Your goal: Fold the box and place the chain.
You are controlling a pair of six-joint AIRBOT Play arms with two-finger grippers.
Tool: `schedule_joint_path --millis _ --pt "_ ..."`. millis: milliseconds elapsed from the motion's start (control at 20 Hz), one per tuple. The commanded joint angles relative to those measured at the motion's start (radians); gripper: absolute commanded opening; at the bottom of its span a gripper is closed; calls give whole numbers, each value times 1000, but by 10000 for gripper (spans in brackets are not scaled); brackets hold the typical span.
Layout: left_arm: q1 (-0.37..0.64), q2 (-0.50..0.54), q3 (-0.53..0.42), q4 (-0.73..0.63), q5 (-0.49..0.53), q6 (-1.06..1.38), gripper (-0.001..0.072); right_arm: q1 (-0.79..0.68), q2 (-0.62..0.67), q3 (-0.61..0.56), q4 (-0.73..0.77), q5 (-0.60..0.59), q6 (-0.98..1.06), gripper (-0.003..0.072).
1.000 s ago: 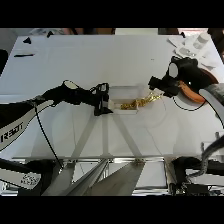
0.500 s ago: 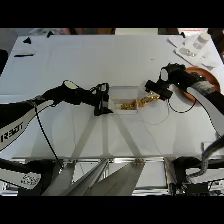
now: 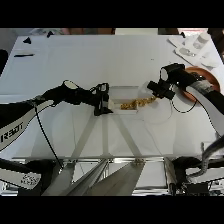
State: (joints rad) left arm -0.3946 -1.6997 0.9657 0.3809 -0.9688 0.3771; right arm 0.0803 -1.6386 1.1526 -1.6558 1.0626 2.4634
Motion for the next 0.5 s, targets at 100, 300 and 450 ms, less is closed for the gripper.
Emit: schedule_joint_path --millis 100,300,450 --pt "0 0 0 0 0 0 318 11 60 0 4 -50 -128 16" --pt "0 0 0 0 0 0 318 37 163 0 4 -57 -269 16" --pt "0 0 0 0 0 0 318 79 256 0 4 -53 -377 16"
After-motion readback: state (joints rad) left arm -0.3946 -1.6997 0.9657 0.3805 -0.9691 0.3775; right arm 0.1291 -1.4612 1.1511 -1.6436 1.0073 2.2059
